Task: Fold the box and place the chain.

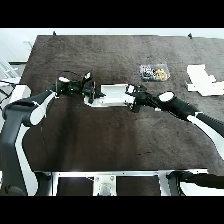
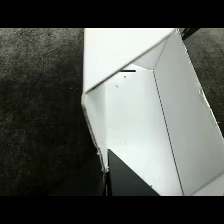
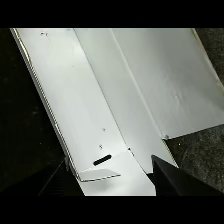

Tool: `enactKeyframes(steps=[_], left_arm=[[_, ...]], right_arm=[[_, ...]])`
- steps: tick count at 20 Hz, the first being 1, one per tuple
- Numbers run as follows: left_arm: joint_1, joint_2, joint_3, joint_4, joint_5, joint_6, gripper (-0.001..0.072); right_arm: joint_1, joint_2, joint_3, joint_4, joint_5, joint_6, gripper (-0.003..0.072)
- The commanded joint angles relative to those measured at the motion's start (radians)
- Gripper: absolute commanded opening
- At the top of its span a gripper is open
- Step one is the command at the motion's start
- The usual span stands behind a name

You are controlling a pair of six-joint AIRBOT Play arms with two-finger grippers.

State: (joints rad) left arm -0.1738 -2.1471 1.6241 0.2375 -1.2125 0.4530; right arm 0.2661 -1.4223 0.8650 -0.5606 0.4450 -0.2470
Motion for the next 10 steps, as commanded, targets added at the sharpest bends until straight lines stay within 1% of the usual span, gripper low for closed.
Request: enactKeyframes(steps=[1,5,6,8,10], left_arm=[[0.001,0.001,0.001,0.000,0.000,0.000,0.0021],[0.001,0.001,0.001,0.000,0.000,0.000,0.0021],[0.001,0.001,0.001,0.000,0.000,0.000,0.0021],[0.001,0.001,0.001,0.000,0.000,0.000,0.0021],[0.001,0.001,0.001,0.000,0.000,0.000,0.0021]], right_arm=[[-0.002,-0.018,0.002,0.002,0.000,-0.045,0.0581],[-0.011,-0.021,0.020,0.002,0.000,-0.092,0.0581],[-0.017,-0.024,0.030,0.002,0.013,-0.095,0.0581],[-0.034,-0.039,0.059,0.002,0.077,-0.103,0.0581],[-0.045,-0.056,0.083,0.002,0.092,-0.109,0.0582]])
